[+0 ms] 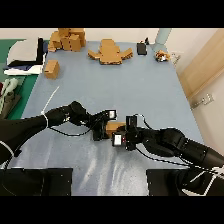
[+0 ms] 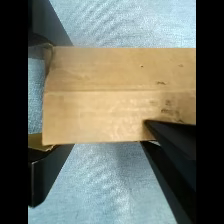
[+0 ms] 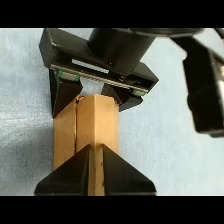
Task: Fold the box.
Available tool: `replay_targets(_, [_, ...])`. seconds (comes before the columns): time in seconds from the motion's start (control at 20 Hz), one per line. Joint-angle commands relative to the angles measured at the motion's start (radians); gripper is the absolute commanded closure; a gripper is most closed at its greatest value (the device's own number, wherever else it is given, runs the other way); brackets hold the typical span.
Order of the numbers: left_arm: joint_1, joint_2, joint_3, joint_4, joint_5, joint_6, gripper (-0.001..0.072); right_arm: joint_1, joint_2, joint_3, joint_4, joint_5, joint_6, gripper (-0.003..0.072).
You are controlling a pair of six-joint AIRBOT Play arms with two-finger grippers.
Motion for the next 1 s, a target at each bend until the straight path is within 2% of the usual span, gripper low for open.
replay_targets(0.0, [0.001, -0.001, 0.0, 0.0, 0.0, 0.0, 0.0196, 0.0, -0.013, -0.001, 0.001, 0.0, 0.001, 0.0561])
replay_targets(0.7, [0.001, -0.001, 0.0, 0.0, 0.0, 0.0, 0.0196, 0.0, -0.027, -0.001, 0.032, -0.046, 0.018, 0.0561])
replay_targets(0.85, [0.001, -0.001, 0.0, 0.0, 0.0, 0.0, 0.0196, 0.0, 0.032, 0.0, 0.033, -0.055, 0.117, 0.056])
replay_targets(0.95, [0.001, -0.001, 0.0, 0.0, 0.0, 0.0, 0.0196, 0.0, 0.116, 0.0, 0.042, -0.094, 0.312, 0.056])
